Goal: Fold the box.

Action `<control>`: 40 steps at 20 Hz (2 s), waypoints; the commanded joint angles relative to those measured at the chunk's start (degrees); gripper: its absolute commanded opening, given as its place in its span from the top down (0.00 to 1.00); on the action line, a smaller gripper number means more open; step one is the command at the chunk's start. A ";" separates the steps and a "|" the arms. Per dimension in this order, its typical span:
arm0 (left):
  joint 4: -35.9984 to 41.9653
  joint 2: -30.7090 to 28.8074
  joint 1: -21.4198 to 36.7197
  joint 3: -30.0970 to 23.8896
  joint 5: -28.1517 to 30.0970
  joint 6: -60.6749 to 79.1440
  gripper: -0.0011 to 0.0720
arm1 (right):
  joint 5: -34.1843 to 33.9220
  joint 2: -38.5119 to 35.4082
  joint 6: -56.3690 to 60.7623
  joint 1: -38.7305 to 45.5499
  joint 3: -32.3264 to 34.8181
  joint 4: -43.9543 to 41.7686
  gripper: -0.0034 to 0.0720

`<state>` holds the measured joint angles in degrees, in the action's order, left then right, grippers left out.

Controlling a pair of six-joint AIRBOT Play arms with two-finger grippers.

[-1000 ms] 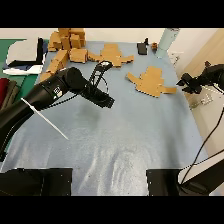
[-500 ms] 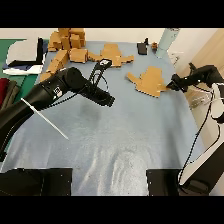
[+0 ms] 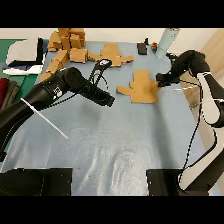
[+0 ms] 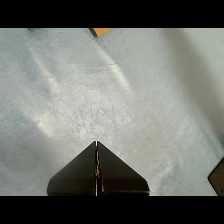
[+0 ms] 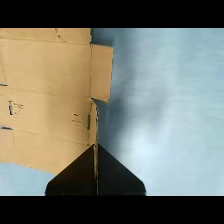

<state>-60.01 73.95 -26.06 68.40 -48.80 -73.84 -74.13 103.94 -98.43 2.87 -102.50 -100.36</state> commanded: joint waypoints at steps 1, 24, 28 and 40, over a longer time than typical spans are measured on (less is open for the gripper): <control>-0.02 -0.02 1.68 0.00 -4.22 -3.41 0.97 | -0.11 -7.15 3.76 -6.60 8.37 5.38 0.95; 5.60 -0.02 6.86 0.11 -17.84 4.68 0.31 | 21.35 -43.60 13.20 -17.42 67.25 -8.35 0.72; 11.80 -0.02 8.96 0.09 -20.83 11.54 0.31 | 24.96 -44.41 -1.51 -18.21 66.55 -18.86 0.95; 26.32 4.55 28.50 -13.92 -20.09 19.28 0.07 | 37.42 -54.86 -3.15 -31.06 77.46 -18.58 0.95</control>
<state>-37.28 75.94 0.95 56.95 -72.40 -56.64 -38.37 49.91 -101.14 -25.65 -26.02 -118.74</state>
